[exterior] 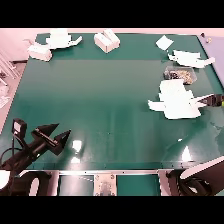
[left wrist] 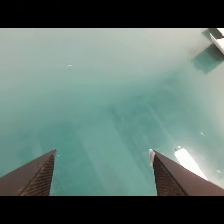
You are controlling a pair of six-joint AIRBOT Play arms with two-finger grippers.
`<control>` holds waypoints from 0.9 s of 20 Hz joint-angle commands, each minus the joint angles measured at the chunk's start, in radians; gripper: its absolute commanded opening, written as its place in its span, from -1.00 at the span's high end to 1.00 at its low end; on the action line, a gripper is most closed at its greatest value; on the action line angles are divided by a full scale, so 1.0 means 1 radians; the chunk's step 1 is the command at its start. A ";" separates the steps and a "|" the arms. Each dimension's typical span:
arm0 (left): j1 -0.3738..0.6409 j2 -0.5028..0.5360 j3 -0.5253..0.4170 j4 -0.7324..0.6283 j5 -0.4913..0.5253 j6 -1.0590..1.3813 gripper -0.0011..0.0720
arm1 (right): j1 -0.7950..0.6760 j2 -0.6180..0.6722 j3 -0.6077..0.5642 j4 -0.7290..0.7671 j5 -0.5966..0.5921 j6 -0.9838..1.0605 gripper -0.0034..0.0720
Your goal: Fold the box and place the chain.
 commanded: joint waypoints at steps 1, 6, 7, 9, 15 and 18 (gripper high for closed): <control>0.001 0.000 0.001 0.003 0.001 0.000 -0.86 | 0.050 0.051 -0.036 0.054 0.039 0.047 0.90; 0.001 -0.001 0.001 0.000 0.091 0.000 -0.86 | 0.191 0.162 -0.092 0.132 0.037 0.085 0.90; 0.001 0.000 0.001 0.000 0.110 0.000 -0.86 | 0.219 0.184 -0.105 0.151 0.029 0.093 0.90; 0.001 0.000 0.001 -0.001 0.151 0.000 -0.86 | 0.264 0.233 -0.153 0.190 -0.024 0.102 0.90; 0.000 -0.001 0.001 -0.001 0.214 0.000 -0.86 | 0.375 0.444 -0.484 0.258 -0.340 0.014 0.91; 0.000 0.000 0.001 -0.002 0.219 0.000 -0.86 | 0.411 0.475 -0.656 0.381 -0.402 -0.013 0.90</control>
